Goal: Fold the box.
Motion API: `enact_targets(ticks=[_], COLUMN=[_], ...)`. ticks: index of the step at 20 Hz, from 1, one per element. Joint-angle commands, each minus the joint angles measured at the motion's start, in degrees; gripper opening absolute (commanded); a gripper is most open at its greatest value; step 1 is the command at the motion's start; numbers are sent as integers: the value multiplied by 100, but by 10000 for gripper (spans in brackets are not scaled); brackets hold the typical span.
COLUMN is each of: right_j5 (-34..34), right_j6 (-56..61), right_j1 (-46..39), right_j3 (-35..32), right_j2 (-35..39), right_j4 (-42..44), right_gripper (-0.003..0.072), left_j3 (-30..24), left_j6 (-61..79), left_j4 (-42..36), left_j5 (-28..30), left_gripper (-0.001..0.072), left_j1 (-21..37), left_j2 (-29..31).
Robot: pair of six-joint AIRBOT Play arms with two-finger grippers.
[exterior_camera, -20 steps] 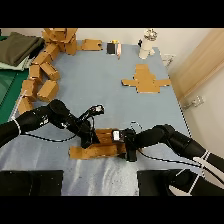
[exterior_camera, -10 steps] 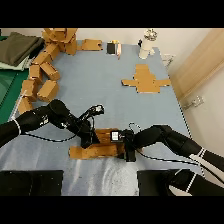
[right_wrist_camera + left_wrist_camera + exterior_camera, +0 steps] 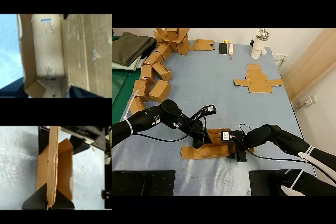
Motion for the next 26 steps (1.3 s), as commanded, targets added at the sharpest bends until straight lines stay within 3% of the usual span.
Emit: enact_targets(ticks=[1,26], right_j5=[-57,-142], right_j6=[-61,-55], right_j1=[35,101], right_j3=[2,0], right_j2=[-39,-48], right_j4=[31,4], right_gripper=[513,501], left_j3=[0,0], left_j6=[0,46], left_j4=[0,-114], left_j5=[0,98], left_gripper=[12,12], left_j1=[4,4], left_j2=[2,2])
